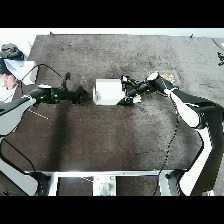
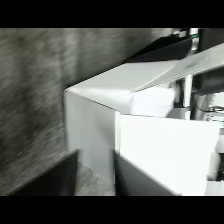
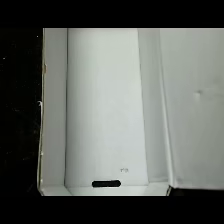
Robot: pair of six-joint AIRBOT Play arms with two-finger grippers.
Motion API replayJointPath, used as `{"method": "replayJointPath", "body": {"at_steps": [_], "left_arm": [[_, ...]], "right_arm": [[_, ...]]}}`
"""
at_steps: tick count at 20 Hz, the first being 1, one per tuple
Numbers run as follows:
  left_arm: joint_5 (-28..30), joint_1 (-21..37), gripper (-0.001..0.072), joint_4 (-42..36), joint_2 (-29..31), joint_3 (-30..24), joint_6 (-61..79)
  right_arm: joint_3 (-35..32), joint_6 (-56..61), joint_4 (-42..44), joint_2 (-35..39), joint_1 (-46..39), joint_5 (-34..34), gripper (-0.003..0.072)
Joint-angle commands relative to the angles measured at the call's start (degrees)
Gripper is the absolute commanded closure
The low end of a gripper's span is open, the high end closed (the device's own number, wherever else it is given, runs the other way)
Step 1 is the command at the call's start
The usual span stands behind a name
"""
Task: Fold the box and place the chain.
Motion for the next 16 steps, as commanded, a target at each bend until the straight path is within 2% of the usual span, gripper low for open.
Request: {"method": "replayJointPath", "body": {"at_steps": [1,6,11,12,13,16], "left_arm": [[-1.8,-0.3,0.0458,-1.3,0.0,1.6,0.8],[-1.1,-2.0,0.0458,-0.6,0.0,2.1,0.2],[-0.8,-4.1,0.0455,8.3,0.0,6.9,-6.1],[-0.9,-4.6,0.0365,9.8,0.0,7.8,-7.3],[-1.0,-5.1,0.0234,10.9,0.0,8.7,-8.7],[-0.7,-6.4,0.0239,16.1,0.0,11.6,-14.2]], "right_arm": [[0.0,0.0,0.0,0.0,0.0,0.0,0.0340],[0.0,0.0,0.0,0.0,0.0,0.0,0.0341],[0.0,0.0,0.0,0.0,0.0,0.0,0.0340],[0.0,0.0,0.0,0.0,0.0,0.0,0.0340],[0.0,0.0,0.0,0.0,0.0,0.0,0.0340],[0.0,0.0,0.0,0.0,0.0,0.0,0.0340]]}}
